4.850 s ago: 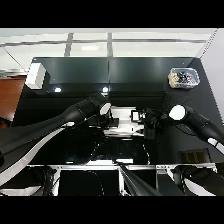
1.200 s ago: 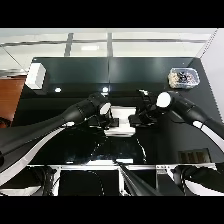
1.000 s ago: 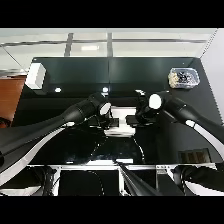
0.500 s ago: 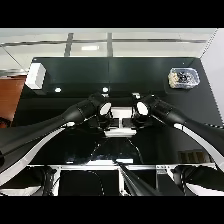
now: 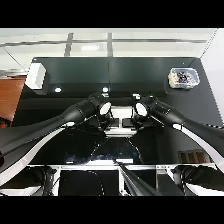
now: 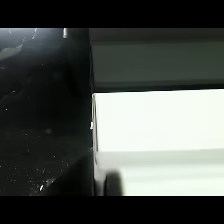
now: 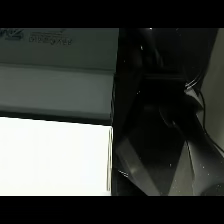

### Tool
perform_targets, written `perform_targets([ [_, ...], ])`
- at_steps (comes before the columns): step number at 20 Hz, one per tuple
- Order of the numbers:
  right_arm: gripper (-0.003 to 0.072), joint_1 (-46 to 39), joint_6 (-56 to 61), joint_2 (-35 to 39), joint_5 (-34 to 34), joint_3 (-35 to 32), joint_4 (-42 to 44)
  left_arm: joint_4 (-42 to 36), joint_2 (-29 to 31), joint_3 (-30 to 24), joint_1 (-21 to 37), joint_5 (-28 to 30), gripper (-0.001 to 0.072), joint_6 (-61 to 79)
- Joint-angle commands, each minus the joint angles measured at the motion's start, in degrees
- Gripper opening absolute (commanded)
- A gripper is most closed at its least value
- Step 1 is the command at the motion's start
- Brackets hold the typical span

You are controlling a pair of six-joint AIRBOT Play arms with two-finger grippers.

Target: Fold the box and place the chain.

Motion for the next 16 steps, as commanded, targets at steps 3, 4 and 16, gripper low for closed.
perform_targets([
  [3,0.0297,0.0,-0.3,1.5,0.1,0.7,-0.6,0.2,0.0,0.0,0.0,0.0,0.0023,0.2],
  [4,0.0315,0.0,-0.8,2.3,0.4,1.1,-0.6,0.2,0.0,0.0,0.0,0.0,0.0024,0.2],
  [16,0.0621,-15.0,-3.1,17.8,-13.2,0.4,-45.0,0.2,0.0,0.0,0.0,-0.1,0.0024,0.2],
])
